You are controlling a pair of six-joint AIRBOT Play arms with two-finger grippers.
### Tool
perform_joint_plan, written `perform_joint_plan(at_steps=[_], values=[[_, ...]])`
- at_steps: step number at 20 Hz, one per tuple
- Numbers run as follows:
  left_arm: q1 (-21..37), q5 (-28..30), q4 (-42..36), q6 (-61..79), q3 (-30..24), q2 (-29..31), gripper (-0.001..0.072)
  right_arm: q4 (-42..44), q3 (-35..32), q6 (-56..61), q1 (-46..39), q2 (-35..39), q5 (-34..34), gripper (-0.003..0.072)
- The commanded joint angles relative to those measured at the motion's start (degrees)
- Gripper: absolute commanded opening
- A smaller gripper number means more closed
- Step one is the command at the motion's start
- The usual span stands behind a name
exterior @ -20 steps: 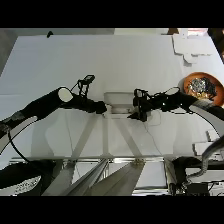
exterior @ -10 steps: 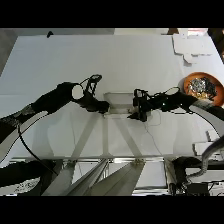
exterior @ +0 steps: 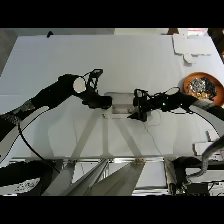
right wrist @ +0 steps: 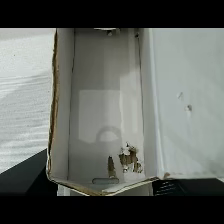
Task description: Fold the box and place the chain.
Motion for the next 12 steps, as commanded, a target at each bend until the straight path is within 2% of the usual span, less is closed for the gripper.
perform_joint_plan(at_steps=[1, 5, 7, 11, 12], values=[[-0.87, -2.73, 0.44, -0.44, 0.50, -0.72, 0.0414, 0.04, 0.04, 0.02, -0.02, 0.00, 0.00, 0.0544], [-1.29, -1.25, -4.33, -0.59, 0.50, -0.76, 0.0414, 0.04, 0.04, 0.02, -0.02, 0.00, 0.00, 0.0544], [-1.46, -1.18, -3.72, -0.59, 0.50, -0.83, 0.0412, 0.04, 0.04, 0.02, -0.02, 0.00, 0.00, 0.0544], [-1.64, -0.98, -0.52, -0.63, 0.48, -1.51, 0.0272, 0.04, 0.04, 0.02, -0.02, 0.00, 0.02, 0.0544], [-1.90, -1.14, 0.81, -0.66, 0.48, -1.86, 0.0272, 0.04, 0.04, 0.02, -0.02, 0.00, 0.00, 0.0544]])
